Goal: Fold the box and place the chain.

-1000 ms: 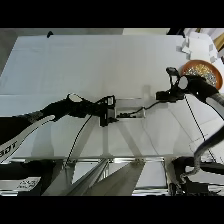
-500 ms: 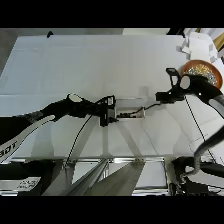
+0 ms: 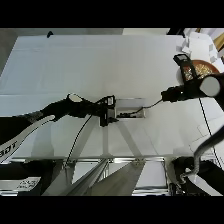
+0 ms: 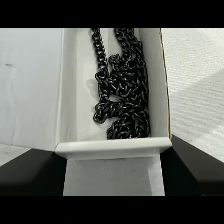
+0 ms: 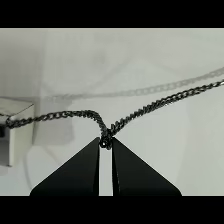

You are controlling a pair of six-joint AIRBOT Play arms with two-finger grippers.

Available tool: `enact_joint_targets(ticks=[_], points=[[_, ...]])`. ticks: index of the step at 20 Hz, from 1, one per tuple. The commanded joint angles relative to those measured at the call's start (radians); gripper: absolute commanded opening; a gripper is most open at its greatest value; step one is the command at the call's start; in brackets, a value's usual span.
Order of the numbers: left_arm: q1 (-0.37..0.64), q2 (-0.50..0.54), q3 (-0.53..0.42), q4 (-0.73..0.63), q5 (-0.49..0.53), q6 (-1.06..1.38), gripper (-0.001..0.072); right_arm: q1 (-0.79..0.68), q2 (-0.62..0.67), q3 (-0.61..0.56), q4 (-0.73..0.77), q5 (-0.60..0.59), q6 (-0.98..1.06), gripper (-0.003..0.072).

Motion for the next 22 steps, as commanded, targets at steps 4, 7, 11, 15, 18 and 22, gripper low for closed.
enact_joint_targets(ticks=[4, 7, 11, 15, 18, 22], points=[[0.0, 0.0, 0.001, 0.0, 0.0, 0.0, 0.0251, 0.246, 0.216, 0.0, 0.004, 0.021, 0.09, 0.002], [0.0, 0.0, 0.001, 0.0, 0.0, 0.0, 0.0251, 0.356, 0.221, 0.0, 0.004, -0.012, 0.137, 0.002], [0.0, 0.0, 0.001, 0.0, 0.0, 0.0, 0.0251, 0.489, 0.221, 0.0, 0.005, -0.126, 0.188, 0.0021], [0.0, 0.0, 0.001, 0.0, 0.0, 0.0, 0.0251, 0.542, 0.184, -0.001, 0.005, -0.186, 0.214, 0.0021], [0.0, 0.0, 0.001, 0.0, 0.0, 0.0, 0.0251, 0.542, 0.096, -0.001, 0.029, -0.214, 0.214, 0.0021], [0.0, 0.0, 0.001, 0.0, 0.0, 0.0, 0.0251, 0.542, -0.063, -0.001, 0.031, -0.214, 0.213, 0.0021]])
